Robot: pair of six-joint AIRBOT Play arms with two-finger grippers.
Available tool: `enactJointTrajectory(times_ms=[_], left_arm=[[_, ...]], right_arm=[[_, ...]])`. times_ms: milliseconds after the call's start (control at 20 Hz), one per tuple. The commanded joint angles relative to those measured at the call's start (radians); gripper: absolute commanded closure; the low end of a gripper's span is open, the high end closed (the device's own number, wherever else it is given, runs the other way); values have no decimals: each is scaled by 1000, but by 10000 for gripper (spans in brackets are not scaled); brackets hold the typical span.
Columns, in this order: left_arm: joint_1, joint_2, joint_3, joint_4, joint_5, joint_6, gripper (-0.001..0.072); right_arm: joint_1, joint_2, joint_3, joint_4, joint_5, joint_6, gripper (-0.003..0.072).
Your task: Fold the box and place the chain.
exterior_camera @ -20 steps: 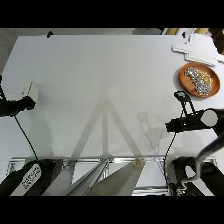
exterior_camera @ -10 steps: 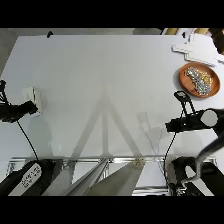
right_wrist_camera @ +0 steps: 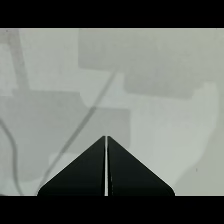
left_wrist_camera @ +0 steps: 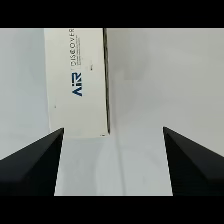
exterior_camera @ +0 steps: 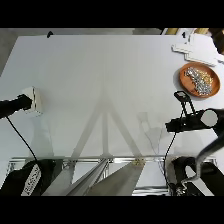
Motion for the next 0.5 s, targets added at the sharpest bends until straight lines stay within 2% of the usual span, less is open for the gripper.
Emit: enactJointTrajectory(times_ms=[0, 450], left_arm=[[-16, 61, 0, 3, -35, 0, 18], [-16, 53, 0, 7, -34, 0, 18]], right_arm=[[-1, 1, 0, 0, 0, 0, 670], [-1, 1, 0, 0, 0, 0, 670]])
